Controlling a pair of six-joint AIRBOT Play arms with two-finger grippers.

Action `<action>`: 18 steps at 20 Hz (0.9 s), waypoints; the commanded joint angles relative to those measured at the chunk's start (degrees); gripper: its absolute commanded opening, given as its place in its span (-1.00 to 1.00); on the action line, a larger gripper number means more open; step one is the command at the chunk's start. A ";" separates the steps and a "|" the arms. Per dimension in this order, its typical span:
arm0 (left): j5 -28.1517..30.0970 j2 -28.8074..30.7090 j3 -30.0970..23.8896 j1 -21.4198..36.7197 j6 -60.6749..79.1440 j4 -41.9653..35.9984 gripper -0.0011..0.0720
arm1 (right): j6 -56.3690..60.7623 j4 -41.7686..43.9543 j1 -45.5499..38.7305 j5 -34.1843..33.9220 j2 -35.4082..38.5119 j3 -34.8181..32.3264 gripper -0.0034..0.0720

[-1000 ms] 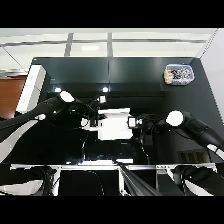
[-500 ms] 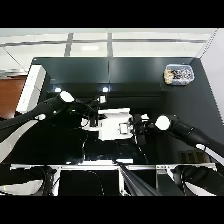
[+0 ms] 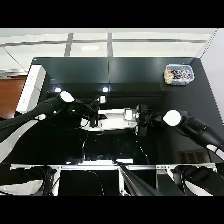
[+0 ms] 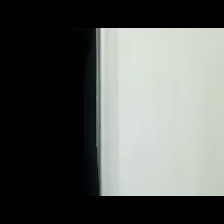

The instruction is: Fold the box and place the chain.

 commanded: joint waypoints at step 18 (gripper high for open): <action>-3.34 0.04 0.02 -0.02 0.04 0.42 -0.89 | -20.24 19.37 -4.74 7.15 -10.14 -1.44 0.95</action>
